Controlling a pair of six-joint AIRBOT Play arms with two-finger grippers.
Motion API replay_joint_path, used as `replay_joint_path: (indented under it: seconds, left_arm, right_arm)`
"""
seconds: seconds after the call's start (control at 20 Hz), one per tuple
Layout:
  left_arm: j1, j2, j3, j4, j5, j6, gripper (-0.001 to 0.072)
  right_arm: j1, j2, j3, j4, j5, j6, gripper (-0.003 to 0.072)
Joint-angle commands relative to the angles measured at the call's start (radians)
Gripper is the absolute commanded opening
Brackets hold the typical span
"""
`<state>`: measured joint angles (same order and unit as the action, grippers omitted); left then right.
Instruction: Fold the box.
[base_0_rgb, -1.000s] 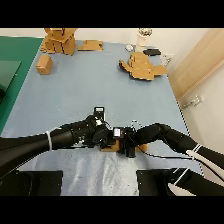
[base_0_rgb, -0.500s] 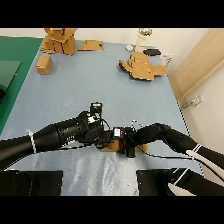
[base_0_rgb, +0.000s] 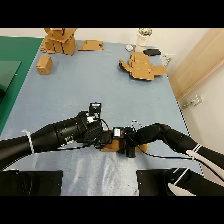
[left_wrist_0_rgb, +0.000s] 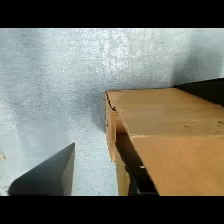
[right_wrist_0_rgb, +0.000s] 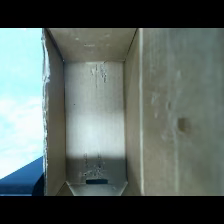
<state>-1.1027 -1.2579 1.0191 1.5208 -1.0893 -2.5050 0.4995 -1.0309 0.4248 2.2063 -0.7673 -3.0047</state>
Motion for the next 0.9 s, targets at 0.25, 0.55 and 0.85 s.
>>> replay_joint_path:
  seconds: [0.25, 0.55, 0.85]
  left_arm:
    - [0.01, 0.002, -0.003, 0.013, -0.145, 0.104, 0.0013]
    - [0.339, 0.16, -0.247, -0.222, -0.091, 0.634, 0.0013]
    - [0.702, 0.183, -0.349, -0.956, -0.037, 2.106, 0.0016]
  right_arm:
    - [0.0, 0.0, 0.0, 0.0, 0.0, 0.0, 0.0599]
    - [0.0, 0.0, 0.0, 0.0, 0.0, 0.0, 0.06]
    - [0.0, 0.0, 0.0, 0.0, 0.0, 0.0, 0.0599]
